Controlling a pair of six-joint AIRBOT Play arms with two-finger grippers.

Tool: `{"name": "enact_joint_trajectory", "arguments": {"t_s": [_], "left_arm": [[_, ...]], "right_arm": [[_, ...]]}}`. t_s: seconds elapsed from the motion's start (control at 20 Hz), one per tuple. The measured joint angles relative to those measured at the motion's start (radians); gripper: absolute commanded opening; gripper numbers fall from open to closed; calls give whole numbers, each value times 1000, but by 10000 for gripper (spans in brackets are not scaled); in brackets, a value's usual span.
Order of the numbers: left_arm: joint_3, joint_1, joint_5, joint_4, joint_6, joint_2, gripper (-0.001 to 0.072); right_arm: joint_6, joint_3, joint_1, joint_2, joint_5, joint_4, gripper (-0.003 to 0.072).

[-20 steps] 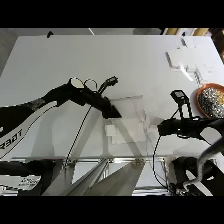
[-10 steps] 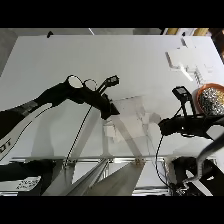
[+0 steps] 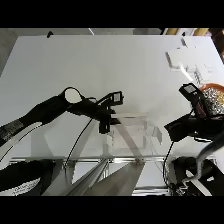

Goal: Fold the box and place the chain.

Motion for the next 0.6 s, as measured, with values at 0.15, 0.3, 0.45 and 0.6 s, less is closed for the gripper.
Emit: {"name": "enact_joint_trajectory", "arguments": {"t_s": [0.15, 0.3, 0.45, 0.6], "left_arm": [[-17, -8, 63, 11, 62, -24, 2], [-24, -10, 128, 8, 89, -47, 2], [-24, -13, 183, 8, 99, -61, 2], [-14, -21, 219, 6, 115, -73, 2]], "right_arm": [[-10, 3, 0, 5, -18, 2, 341], [-14, 3, 0, 6, -35, 5, 341], [-18, 3, 0, 7, -53, 5, 341], [-21, 3, 0, 7, -83, 5, 341]]}}
